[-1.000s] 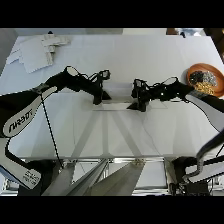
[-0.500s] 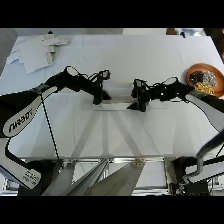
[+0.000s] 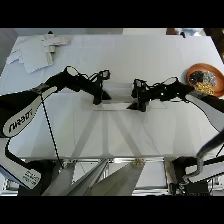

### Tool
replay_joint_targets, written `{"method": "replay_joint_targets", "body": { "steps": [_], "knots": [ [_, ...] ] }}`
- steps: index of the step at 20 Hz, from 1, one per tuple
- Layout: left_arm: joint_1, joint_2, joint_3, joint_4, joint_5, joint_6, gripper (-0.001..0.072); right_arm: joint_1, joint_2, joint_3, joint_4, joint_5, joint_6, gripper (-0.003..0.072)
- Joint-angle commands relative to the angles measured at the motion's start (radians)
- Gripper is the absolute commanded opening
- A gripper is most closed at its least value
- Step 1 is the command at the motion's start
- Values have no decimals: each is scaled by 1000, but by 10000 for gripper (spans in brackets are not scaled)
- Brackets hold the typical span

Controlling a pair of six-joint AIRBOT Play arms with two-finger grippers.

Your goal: Fold the box and place the chain.

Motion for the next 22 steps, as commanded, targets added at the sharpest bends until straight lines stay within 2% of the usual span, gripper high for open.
{"method": "replay_joint_targets", "body": {
  "steps": [1,3,4,5,6,12,13,14,15,19,22],
  "knots": [
    [0,0,0,0,-11,0,14,0,0,0,0,0,0,458],
    [0,0,0,0,-11,0,36,0,0,0,0,0,0,458],
    [2,0,0,0,-11,0,100,0,0,0,0,0,0,458],
    [2,2,0,0,-9,0,238,0,0,0,0,0,0,458],
    [2,3,0,-1,-5,0,338,0,0,0,0,0,0,458],
    [6,40,0,0,-2,0,360,0,0,0,0,0,0,458],
    [17,63,0,1,-2,0,453,0,0,0,0,0,0,458],
    [32,85,0,5,-2,-5,602,0,0,0,0,0,0,458],
    [53,107,0,18,-3,-17,649,0,0,0,0,0,0,458],
    [113,165,0,177,-39,-127,647,0,0,0,0,0,0,458],
    [131,187,0,304,-122,-223,626,0,0,0,0,0,0,458]
  ]
}}
